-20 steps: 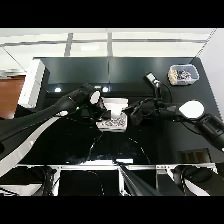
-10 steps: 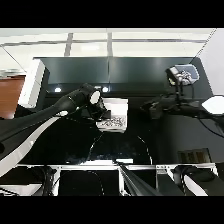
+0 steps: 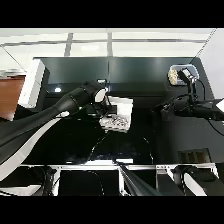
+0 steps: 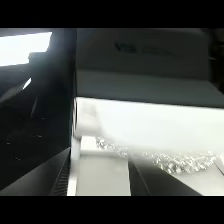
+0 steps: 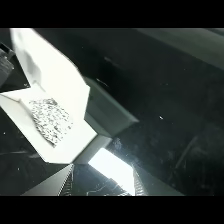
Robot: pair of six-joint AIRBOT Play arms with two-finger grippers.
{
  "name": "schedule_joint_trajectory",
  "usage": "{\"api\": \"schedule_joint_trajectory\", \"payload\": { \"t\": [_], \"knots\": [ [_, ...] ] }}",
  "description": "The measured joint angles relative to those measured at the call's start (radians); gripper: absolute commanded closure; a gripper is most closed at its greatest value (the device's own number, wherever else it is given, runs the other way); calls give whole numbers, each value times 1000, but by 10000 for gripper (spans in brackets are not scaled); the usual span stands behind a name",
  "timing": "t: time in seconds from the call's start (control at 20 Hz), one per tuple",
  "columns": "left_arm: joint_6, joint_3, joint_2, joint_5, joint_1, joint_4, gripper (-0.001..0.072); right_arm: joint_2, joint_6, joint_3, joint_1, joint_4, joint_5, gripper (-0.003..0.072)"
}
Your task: Fold the box and place the chain.
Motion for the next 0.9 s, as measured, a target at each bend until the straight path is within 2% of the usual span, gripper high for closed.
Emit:
{"api": "schedule_joint_trajectory", "payload": {
  "t": [0.15, 0.25, 0.35, 0.45, 0.55, 0.7, 0.75, 0.8, 0.9],
  "knots": [
    [47, 4, 48, -47, -15, 62, 280, 1, 0, 0, -4, -5, 5, 263],
    [77, -29, 110, -63, -5, 123, 280, 1, 1, 0, -5, -6, 6, 263],
    [108, -97, 191, -67, 39, 166, 280, 1, 5, 0, -5, -6, 7, 264],
    [211, -197, 273, -15, 127, 139, 280, 1, 13, 0, -5, -6, 8, 264],
    [407, -301, 329, 35, 253, 3, 280, 1, 21, 0, -6, -7, 8, 263],
    [861, -418, 354, 28, 436, -327, 280, 1, 29, 0, -6, -7, 4, 263],
    [1008, -440, 351, 5, 475, -412, 238, 1, 31, 0, -6, -8, 0, 263],
    [1131, -457, 344, -11, 507, -481, 12, 1, 31, 0, -6, -8, 0, 263],
    [1355, -476, 330, -25, 539, -568, -8, 1, 31, 0, -6, -8, -4, 264]
  ]
}}
